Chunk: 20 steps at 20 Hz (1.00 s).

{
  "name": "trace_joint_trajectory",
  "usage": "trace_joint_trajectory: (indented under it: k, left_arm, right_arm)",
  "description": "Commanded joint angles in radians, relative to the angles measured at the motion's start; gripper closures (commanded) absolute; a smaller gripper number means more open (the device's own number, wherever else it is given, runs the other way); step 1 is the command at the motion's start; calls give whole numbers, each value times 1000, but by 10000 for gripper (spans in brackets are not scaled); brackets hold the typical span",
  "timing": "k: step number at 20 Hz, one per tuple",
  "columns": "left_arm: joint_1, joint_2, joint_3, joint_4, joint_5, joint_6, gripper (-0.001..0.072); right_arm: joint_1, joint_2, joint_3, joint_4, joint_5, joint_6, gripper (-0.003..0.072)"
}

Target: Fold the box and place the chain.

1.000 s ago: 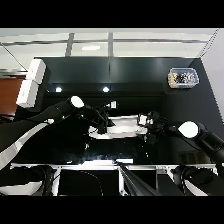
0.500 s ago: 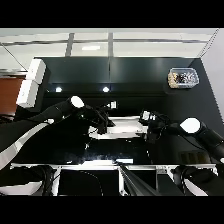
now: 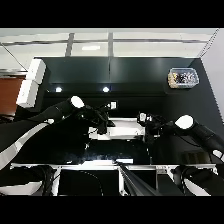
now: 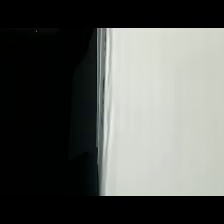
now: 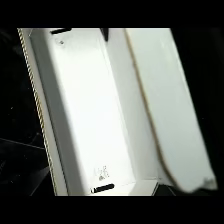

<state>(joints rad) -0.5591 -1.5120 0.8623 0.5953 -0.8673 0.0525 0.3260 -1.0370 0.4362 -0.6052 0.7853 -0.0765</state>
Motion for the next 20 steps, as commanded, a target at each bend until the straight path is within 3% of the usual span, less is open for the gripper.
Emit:
trace_joint_trajectory:
  k: [1,20]
  left_arm:
    - [0,-1,0,-1,3,-3,685]
    - [0,3,0,-1,0,27,686]
  right_arm:
    - [1,-39,0,3,19,-58,13]
    - [58,-122,0,-43,-11,-75,15]
